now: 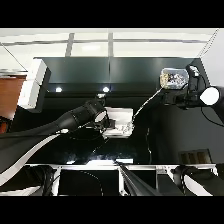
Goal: Fold the box and place the chain.
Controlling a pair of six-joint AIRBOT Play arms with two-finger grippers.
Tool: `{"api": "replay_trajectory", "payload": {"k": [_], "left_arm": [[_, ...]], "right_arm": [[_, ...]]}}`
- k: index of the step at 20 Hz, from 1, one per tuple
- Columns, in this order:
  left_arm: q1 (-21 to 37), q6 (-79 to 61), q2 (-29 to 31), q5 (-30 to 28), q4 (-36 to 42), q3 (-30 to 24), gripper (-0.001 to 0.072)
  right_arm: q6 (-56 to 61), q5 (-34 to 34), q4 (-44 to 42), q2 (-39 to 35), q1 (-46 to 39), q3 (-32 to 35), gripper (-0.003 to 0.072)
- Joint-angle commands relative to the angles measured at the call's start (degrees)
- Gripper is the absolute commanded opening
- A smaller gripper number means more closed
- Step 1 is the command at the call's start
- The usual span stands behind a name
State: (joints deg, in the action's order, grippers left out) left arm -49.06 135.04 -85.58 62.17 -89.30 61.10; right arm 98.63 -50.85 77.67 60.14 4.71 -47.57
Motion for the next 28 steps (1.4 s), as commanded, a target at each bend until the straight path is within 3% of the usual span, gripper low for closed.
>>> {"api": "replay_trajectory", "payload": {"k": [1, 3, 7, 12, 14, 15, 16, 17, 18, 21, 25, 28], "left_arm": [[-0.02, 0.0, -0.02, -0.13, -0.02, 0.02, 0.0032], [-0.02, 0.0, -0.02, -0.09, -0.02, 0.02, 0.0032], [-0.02, 0.0, -0.02, -0.13, -0.04, 0.02, 0.0032], [-0.02, 0.0, -0.02, -0.09, -0.02, 0.02, 0.0032], [0.0, 0.0, -0.02, -0.11, -0.04, 0.02, 0.0032], [-0.02, 0.0, -0.02, -0.11, -0.02, 0.02, 0.0032], [-0.02, -0.02, -0.02, -0.11, -0.02, 0.02, 0.0032], [-0.02, 0.0, -0.02, -0.13, -0.04, 0.02, 0.0032], [-0.02, 0.0, -0.02, -0.11, -0.04, 0.02, 0.0032], [-0.02, -0.02, -0.02, -0.09, -0.02, 0.02, 0.0031], [0.0, 0.0, -0.02, -0.11, -0.07, 0.02, 0.0032], [-0.02, -0.02, -0.02, -0.11, -0.02, 0.02, 0.0032]], "right_arm": [[4.39, 9.66, 1.09, 7.69, -4.24, -0.28, 0.072], [4.46, 13.86, -4.37, 13.81, -4.24, -3.63, 0.072], [5.95, 13.57, -10.32, 26.27, -4.46, -13.6, 0.072], [7.74, 14.67, -13.14, 32.74, -4.48, -18.38, 0.072], [7.96, 17.03, -13.14, 33.11, -4.48, -18.45, 0.0654], [7.91, 17.16, -13.11, 33.11, -4.48, -18.58, 0.0438], [7.89, 16.7, -13.09, 33.11, -4.48, -18.6, 0.0312], [7.87, 15.12, -13.07, 33.07, -4.57, -18.6, 0.0056], [7.89, 12.85, -13.16, 32.94, -4.79, -18.6, 0.0014], [2.03, 4.35, -10.95, 30.14, -5.73, -18.6, 0.0014], [-3.19, -3.3, -0.94, 18.56, -7.43, -18.58, 0.0011], [-3.8, -4.39, 4.22, 7.91, -9.97, -18.6, 0.0006]]}}
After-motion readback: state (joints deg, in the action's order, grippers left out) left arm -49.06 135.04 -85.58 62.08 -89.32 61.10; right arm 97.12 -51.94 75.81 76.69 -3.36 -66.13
